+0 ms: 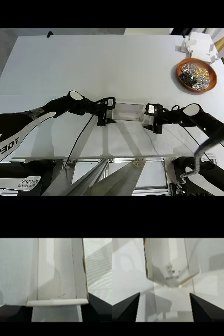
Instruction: Fold the box and place the chain.
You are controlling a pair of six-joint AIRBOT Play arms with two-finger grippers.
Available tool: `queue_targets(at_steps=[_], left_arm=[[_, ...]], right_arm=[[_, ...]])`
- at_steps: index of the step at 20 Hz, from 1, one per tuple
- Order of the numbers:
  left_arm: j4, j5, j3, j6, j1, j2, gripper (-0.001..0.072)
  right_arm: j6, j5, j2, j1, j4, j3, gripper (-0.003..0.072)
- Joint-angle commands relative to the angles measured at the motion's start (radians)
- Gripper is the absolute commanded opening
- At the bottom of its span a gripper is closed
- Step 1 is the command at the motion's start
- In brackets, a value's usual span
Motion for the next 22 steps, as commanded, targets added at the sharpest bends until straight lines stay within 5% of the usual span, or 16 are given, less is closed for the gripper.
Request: queue_targets(at_steps=[1,4,5,7,8,9,14,18,22], left_arm=[[0.000,0.000,0.000,0.001,0.000,0.000,0.0010],[0.000,-0.001,0.000,0.001,0.000,0.000,0.0010],[0.000,-0.001,0.000,0.001,0.000,0.000,0.0010],[0.000,-0.001,0.000,0.001,0.000,0.000,0.0010],[0.000,-0.001,0.000,0.001,0.000,0.000,0.0010],[0.000,-0.001,0.000,0.001,0.000,0.000,0.0010],[0.000,-0.001,0.000,0.001,0.000,0.000,0.0010],[0.000,-0.003,0.000,0.001,0.000,0.000,0.0010],[0.000,-0.003,0.000,0.001,0.000,0.000,0.0010]], right_arm=[[0.250,0.031,0.109,0.000,-0.218,0.001,0.0630],[0.367,0.067,0.218,0.000,-0.179,0.001,0.0629],[0.370,0.086,0.245,0.000,-0.139,0.001,0.0573],[0.371,0.128,0.280,0.000,-0.008,0.001,0.0319],[0.370,0.154,0.283,0.000,0.091,0.001,0.0114],[0.365,0.161,0.282,0.005,0.187,0.001,0.0019],[0.306,-0.114,0.267,0.140,0.447,0.001,0.0020],[0.296,-0.397,0.163,0.221,0.505,0.023,0.0019],[0.311,-0.478,-0.021,0.220,0.504,0.047,0.0019]])
